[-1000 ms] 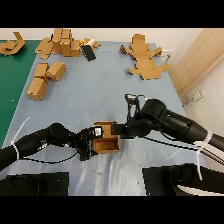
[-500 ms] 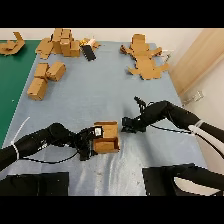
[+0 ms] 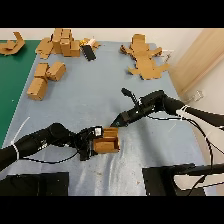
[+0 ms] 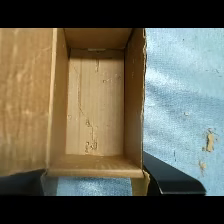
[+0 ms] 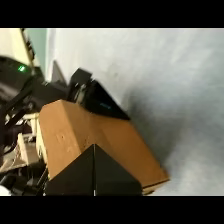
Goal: Fold the box.
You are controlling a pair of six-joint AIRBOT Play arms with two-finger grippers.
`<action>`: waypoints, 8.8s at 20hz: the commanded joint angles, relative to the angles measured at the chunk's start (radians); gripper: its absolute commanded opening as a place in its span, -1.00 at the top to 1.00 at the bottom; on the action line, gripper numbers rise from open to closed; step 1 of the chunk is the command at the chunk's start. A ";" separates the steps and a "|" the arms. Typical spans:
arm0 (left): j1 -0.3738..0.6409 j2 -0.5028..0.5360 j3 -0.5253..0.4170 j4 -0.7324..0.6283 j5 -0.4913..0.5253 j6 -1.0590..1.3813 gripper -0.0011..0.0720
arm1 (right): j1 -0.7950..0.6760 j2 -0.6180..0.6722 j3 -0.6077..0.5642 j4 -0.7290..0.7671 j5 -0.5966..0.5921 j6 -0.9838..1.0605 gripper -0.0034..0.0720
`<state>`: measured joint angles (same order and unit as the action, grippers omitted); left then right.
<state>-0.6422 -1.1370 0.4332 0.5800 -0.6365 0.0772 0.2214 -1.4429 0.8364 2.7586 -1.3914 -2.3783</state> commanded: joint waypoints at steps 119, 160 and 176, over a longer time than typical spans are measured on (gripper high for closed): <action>0.000 0.000 0.000 0.000 0.000 0.000 -0.42 | 0.878 0.674 -0.674 -0.484 1.428 1.510 0.90; 0.090 0.005 0.087 0.013 0.231 -0.433 -0.42 | 0.530 0.940 -0.666 -0.682 1.331 1.516 0.90; 0.795 -0.103 0.266 0.293 0.250 -0.734 -0.42 | 0.530 0.939 -0.665 -0.682 1.354 1.534 0.90</action>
<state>0.1013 -1.1976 0.6765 0.8597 -0.4229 -0.6476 0.7521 -0.5045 0.1699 2.0758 -0.0525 -0.8501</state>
